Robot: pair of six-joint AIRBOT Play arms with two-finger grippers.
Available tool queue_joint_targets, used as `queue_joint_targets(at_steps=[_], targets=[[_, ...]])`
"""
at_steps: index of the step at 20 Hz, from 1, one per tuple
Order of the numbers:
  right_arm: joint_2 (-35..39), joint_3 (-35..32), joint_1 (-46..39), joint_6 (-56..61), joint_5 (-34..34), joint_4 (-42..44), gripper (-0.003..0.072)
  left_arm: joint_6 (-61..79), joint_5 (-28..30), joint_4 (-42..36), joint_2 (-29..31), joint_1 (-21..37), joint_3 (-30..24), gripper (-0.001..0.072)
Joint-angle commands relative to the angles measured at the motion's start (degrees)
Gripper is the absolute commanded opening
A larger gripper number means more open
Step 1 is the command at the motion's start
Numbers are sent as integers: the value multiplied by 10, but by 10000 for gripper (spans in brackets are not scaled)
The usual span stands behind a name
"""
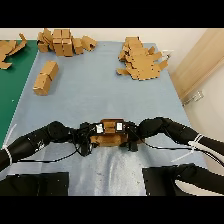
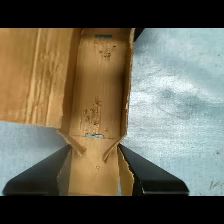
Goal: Fold the box.
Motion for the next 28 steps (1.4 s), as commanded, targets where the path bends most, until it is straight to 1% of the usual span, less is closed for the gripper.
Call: queue_joint_targets(at_steps=[1,4,5,6,7,12,17,19,22,28], targets=[[0,0,0,0,0,0,510,0,14,0,-1,-6,1,402],[0,0,0,0,0,0,510,0,34,0,-1,-6,1,402],[0,0,0,0,0,0,510,0,39,0,-1,-6,1,380],[0,0,0,0,0,0,510,0,37,0,-1,-6,1,177],[0,0,0,0,0,0,510,0,36,0,-1,-7,1,130],[0,0,0,0,0,0,510,0,32,2,-1,-22,1,122],[0,0,0,0,0,0,510,0,42,2,-1,-32,1,121],[0,0,0,0,0,0,510,1,42,2,-1,-35,1,13],[0,0,0,0,0,0,510,1,52,2,-2,-41,1,13],[0,0,0,0,0,0,510,0,53,1,-6,-42,1,13]])
